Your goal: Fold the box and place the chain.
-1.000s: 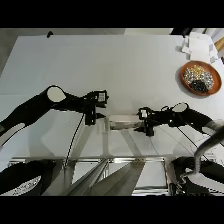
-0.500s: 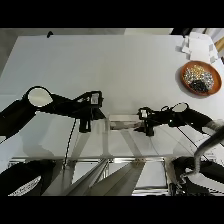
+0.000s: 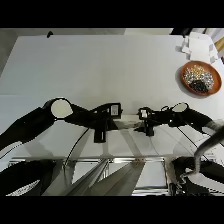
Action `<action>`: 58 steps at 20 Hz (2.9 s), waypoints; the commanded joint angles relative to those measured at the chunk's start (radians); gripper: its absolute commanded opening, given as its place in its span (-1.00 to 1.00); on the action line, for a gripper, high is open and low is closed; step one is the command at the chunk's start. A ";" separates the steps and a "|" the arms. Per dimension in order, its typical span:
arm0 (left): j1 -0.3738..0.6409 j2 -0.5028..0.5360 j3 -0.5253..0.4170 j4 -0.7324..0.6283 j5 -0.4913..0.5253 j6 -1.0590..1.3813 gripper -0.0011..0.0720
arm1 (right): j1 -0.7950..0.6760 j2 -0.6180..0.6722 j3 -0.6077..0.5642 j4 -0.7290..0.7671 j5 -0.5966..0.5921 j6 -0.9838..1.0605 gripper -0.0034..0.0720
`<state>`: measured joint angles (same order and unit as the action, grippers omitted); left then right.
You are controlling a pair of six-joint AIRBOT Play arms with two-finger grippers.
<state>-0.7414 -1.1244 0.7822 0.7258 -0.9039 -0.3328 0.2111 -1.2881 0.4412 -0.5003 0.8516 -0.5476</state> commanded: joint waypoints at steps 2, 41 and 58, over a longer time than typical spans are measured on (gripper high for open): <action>-0.025 -0.079 0.000 -0.001 0.426 -0.252 -0.97 | 0.000 0.000 0.001 0.000 0.000 0.000 -0.01; -0.045 -0.050 0.000 0.405 0.152 -0.344 -0.96 | 0.000 0.000 0.001 0.000 0.001 0.000 -0.01; -0.011 -0.099 -0.007 0.608 -0.022 -0.195 -0.94 | 0.000 0.000 0.001 0.000 0.001 0.000 -0.01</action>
<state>-0.7551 -1.2232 0.7753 1.3254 -0.9245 -0.6544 0.2111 -1.2888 0.4416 -0.5007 0.8520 -0.5480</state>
